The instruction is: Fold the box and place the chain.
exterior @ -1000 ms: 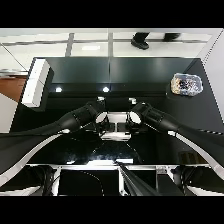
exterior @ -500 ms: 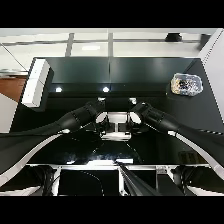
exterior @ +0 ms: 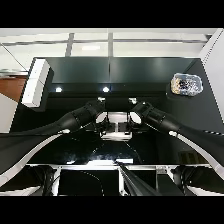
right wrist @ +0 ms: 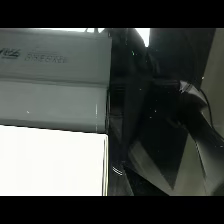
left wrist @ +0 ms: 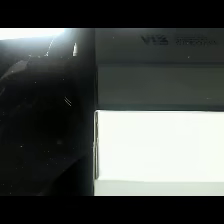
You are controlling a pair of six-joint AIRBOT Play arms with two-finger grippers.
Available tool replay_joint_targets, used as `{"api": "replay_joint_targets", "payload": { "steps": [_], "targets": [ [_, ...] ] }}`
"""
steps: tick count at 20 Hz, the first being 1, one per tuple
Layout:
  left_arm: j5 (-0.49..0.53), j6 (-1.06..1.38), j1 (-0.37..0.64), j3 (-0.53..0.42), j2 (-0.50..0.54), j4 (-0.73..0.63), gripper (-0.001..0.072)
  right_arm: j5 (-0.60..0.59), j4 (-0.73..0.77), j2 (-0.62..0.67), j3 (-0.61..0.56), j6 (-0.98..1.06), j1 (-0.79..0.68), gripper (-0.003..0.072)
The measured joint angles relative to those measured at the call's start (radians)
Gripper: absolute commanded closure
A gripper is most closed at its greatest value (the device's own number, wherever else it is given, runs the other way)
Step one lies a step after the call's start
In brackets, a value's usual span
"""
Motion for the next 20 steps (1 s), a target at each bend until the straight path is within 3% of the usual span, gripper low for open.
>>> {"api": "replay_joint_targets", "payload": {
  "steps": [8,15,17,20],
  "targets": [
    [-0.002,0.0,0.0,0.0,0.0,0.0,0.0675,0.068,-0.008,0.043,0.028,-0.065,-0.003,0.0359],
    [-0.002,0.0,0.0,0.0,0.0,0.0,0.0675,0.15,-0.03,0.249,0.061,-0.182,-0.086,0.0359],
    [-0.003,0.0,0.0,0.0,0.0,0.0,0.0675,0.199,-0.093,0.323,0.064,-0.212,-0.137,0.0359],
    [-0.003,0.0,0.0,0.0,0.0,0.0,0.0675,0.249,-0.311,0.405,0.065,-0.235,-0.237,0.0358]
  ]
}}
